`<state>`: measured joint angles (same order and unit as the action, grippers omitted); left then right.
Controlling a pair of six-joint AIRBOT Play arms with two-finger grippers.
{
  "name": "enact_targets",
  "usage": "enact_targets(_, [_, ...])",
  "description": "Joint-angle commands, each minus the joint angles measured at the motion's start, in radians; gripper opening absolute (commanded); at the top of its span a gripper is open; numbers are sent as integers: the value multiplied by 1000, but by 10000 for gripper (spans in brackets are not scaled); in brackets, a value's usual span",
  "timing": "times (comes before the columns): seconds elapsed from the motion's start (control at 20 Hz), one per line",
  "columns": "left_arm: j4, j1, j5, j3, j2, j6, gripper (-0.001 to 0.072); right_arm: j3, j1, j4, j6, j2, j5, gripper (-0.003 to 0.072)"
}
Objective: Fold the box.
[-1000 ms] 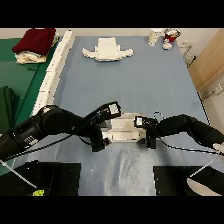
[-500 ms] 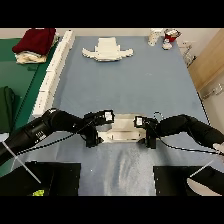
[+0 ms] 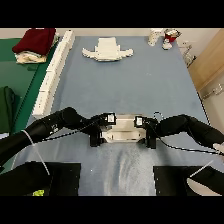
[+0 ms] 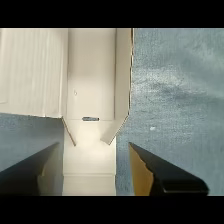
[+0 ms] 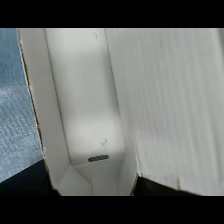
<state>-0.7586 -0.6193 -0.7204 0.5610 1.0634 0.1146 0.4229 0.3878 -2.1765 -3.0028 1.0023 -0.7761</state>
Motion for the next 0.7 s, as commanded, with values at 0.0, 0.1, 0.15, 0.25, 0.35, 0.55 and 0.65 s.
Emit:
enact_targets(0.0, [50, 2, 17, 0, 38, -92, 484, 0, 0, 0, 0, 0, 0, 549])
enact_targets(0.1, [69, 2, 23, 0, 38, -108, 462, 0, 1, 0, 0, 0, 0, 549])
enact_targets(0.15, [84, 2, 29, 0, 38, -120, 462, 0, 1, 0, 0, 0, 0, 549])
enact_targets(0.25, [131, 2, 35, 0, 43, -157, 292, 0, 1, 0, 0, 0, 0, 549])
enact_targets(0.35, [161, -13, 20, 0, 55, -200, 166, 0, 1, 0, 0, 0, 0, 550])
enact_targets(0.55, [211, -30, 54, 0, 85, -211, 165, 0, 1, 0, 0, 0, 0, 549])
enact_targets(0.65, [256, -30, 76, 0, 91, -233, 165, 0, 1, 0, 0, 0, 0, 549])
